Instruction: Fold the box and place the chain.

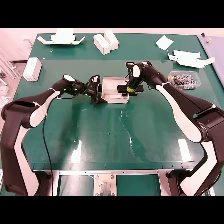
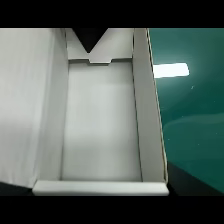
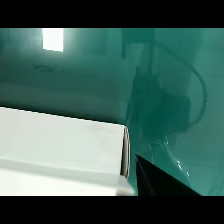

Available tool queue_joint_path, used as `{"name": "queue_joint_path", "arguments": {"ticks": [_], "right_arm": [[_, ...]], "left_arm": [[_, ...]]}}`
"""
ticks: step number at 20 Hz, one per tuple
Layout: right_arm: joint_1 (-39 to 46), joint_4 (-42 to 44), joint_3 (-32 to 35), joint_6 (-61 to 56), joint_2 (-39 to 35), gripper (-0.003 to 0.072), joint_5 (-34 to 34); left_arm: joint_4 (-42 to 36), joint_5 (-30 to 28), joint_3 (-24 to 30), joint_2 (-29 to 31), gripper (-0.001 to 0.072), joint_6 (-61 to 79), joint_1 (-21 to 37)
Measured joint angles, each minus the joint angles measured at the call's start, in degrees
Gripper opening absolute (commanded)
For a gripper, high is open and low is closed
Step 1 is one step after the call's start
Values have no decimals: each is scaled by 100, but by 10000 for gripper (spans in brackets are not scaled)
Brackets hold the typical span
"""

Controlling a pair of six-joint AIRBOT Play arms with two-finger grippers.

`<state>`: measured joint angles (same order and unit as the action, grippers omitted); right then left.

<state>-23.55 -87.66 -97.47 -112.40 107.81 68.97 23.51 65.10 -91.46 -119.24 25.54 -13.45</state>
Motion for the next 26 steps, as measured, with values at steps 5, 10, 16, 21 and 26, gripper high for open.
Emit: {"name": "queue_joint_path", "arguments": {"ticks": [5, 10, 16, 21, 26], "right_arm": [[-22, -2, -120, 0, 146, 360, 201], [-28, -22, -162, 24, 184, 355, 444], [-28, -101, -459, 28, 264, 311, 684], [-33, -146, -728, 31, 472, 271, 957], [-44, -140, -841, -35, 599, 19, 1198]], "left_arm": [[0, 0, 0, 0, 391, 0, 0], [2, 2, 0, 0, 390, 0, 0], [2, 4, 0, 0, 391, 0, -2], [2, 4, 0, 0, 391, 0, -2], [2, 28, 4, -2, 391, -35, -2]]}}
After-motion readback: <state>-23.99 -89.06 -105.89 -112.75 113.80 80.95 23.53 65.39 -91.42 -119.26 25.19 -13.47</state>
